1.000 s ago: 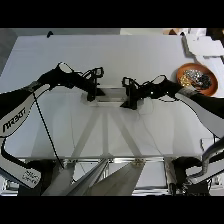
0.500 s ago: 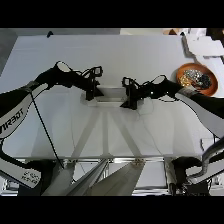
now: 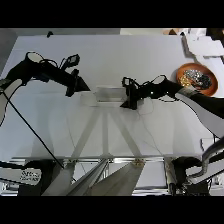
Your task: Fold the box and place the chain.
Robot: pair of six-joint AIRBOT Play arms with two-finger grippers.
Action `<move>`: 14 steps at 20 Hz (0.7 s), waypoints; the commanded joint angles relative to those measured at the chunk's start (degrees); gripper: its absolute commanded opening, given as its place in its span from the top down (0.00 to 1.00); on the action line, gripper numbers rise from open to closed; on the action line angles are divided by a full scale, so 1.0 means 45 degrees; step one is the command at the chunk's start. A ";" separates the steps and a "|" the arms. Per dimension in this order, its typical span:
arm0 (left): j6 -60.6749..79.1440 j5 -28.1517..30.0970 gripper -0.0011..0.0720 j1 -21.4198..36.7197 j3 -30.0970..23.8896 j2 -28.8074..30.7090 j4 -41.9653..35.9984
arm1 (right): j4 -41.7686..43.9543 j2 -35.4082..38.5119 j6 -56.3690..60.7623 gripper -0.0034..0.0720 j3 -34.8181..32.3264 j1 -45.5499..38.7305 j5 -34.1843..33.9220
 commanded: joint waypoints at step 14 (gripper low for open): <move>-0.1263 0.6688 0.98 -0.1554 -0.1851 0.0151 -0.6183 | 0.0005 0.0005 0.0000 0.27 -0.0005 0.0010 0.0005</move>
